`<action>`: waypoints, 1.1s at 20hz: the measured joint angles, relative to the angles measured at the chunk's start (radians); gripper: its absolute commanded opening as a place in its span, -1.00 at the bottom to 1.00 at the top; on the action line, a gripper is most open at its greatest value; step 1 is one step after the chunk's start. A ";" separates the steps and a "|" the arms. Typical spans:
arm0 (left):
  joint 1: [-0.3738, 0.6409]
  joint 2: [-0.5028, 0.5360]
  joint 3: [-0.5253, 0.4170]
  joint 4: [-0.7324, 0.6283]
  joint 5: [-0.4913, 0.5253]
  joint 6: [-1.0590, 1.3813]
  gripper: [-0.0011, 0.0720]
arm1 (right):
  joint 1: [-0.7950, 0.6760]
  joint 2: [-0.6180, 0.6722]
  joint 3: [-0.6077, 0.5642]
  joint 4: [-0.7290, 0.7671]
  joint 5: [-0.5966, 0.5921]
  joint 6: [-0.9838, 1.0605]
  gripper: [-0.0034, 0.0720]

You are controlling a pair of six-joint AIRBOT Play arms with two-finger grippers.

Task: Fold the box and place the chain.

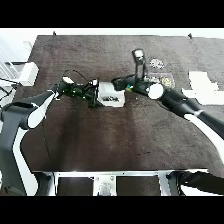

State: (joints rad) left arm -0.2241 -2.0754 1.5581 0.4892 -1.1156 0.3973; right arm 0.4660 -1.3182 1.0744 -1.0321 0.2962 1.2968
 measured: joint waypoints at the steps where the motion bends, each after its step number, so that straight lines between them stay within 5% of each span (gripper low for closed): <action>1: 0.000 0.000 0.000 0.000 0.000 0.000 -0.16 | -0.014 0.036 0.000 -0.023 0.013 -0.009 -0.11; 8: 0.000 0.000 0.000 0.000 0.000 0.000 -0.16 | -0.221 0.096 0.042 0.003 0.138 -0.236 -0.33; 13: 0.000 0.000 0.000 0.000 0.000 0.000 -0.15 | -0.359 -0.050 0.144 0.311 0.363 -0.606 -0.33; 22: 0.000 0.000 0.000 0.000 0.000 0.000 -0.16 | -0.341 -0.348 0.316 0.437 0.519 -0.822 -0.39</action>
State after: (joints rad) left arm -0.2245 -2.0754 1.5581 0.4892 -1.1160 0.3973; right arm 0.1246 -1.6661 1.3903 -0.5953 0.8154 0.4747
